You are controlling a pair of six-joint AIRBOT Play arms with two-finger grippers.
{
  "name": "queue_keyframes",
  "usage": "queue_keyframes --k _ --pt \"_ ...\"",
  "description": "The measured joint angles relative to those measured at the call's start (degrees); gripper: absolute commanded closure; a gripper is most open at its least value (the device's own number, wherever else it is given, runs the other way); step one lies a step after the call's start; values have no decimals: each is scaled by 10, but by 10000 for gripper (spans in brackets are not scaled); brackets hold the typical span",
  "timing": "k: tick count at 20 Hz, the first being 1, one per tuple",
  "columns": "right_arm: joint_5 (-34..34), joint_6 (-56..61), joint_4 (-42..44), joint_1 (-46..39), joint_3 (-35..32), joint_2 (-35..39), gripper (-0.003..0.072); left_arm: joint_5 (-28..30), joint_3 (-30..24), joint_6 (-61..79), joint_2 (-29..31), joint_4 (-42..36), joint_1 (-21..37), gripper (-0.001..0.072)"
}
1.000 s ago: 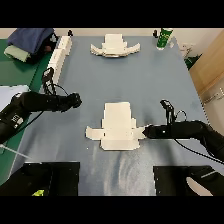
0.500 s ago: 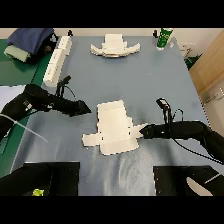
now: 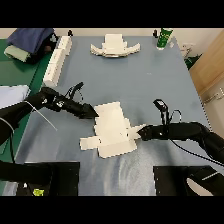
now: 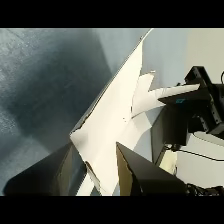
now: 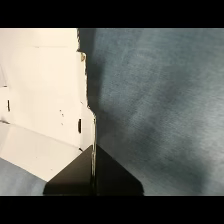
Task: Fold the box.
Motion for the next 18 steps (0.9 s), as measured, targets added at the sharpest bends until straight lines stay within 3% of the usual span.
queue_keyframes --k 5,13,14,15,18 --pt "1 4 0 1 0 0 685 -19 15 38 -36 -7 -15 300" --pt "1 10 0 1 0 0 685 -36 67 71 -46 18 -66 301" --pt "1 10 0 1 0 0 685 -36 70 77 -46 20 -70 320" --pt "1 10 0 1 0 0 685 -36 71 83 -46 23 -74 495" --pt "0 10 -1 1 0 0 685 -36 74 101 -46 27 -81 560"
